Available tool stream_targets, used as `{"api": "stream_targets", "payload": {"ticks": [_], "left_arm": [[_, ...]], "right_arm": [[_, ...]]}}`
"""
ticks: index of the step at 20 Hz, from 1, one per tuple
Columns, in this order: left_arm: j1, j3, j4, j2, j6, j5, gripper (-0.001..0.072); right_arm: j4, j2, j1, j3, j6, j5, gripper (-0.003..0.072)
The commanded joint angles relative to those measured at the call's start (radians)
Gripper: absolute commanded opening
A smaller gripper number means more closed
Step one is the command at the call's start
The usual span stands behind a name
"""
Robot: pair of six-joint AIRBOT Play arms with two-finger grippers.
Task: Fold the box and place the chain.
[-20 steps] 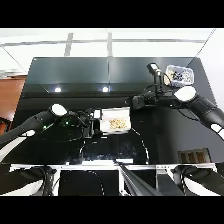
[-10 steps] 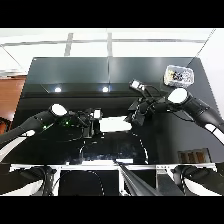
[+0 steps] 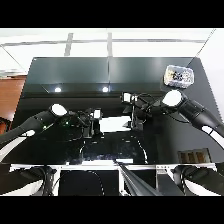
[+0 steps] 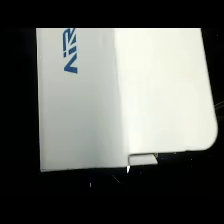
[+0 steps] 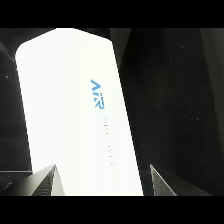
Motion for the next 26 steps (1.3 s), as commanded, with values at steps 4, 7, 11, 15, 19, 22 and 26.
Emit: {"api": "stream_targets", "payload": {"ticks": [4,7,11,15,19,22,26], "left_arm": [[0.0,0.001,0.001,0.0,0.0,0.0,0.0345],[0.0,0.001,0.001,0.0,0.0,0.0,0.0345],[0.0,0.001,0.001,0.0,0.0,0.0,0.0346],[0.0,0.001,0.001,0.0,0.0,0.0,0.0345],[0.0,0.001,0.001,0.0,0.0,0.0,0.0345],[0.0,0.001,0.001,0.0,0.0,0.0,0.0345],[0.0,0.001,0.001,0.0,0.0,0.0,0.0346]], "right_arm": [[-0.026,-0.013,0.02,0.001,-0.018,-0.024,0.05],[-0.028,-0.013,0.02,0.001,0.025,-0.023,0.0238],[-0.029,-0.013,0.02,0.001,0.031,-0.009,0.0237],[-0.028,-0.023,0.021,0.0,0.031,-0.009,0.0238],[-0.029,-0.025,0.021,0.0,0.03,-0.001,0.0238],[-0.045,-0.025,0.021,0.0,0.031,0.019,0.024],[-0.063,-0.026,0.02,0.0,0.042,0.018,0.0279]]}}
